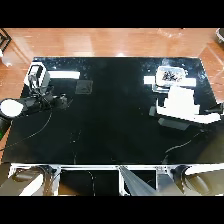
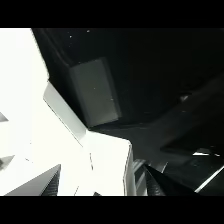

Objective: Fold the box and place the chain.

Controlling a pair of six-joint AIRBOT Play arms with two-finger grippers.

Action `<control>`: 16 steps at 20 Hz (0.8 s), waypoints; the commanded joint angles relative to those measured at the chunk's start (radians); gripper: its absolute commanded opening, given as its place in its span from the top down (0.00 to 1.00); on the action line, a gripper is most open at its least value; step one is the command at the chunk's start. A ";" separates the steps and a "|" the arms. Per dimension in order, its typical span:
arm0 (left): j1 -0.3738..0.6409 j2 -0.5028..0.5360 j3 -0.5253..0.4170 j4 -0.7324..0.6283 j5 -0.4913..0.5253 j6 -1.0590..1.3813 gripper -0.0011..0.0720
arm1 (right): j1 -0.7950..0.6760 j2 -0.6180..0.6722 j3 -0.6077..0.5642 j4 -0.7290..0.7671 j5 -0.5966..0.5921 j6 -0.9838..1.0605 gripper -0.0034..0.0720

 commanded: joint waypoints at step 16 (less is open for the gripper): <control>0.000 -0.001 0.000 0.000 0.003 0.000 0.12 | 0.078 -0.019 0.013 -0.083 0.040 -0.010 0.44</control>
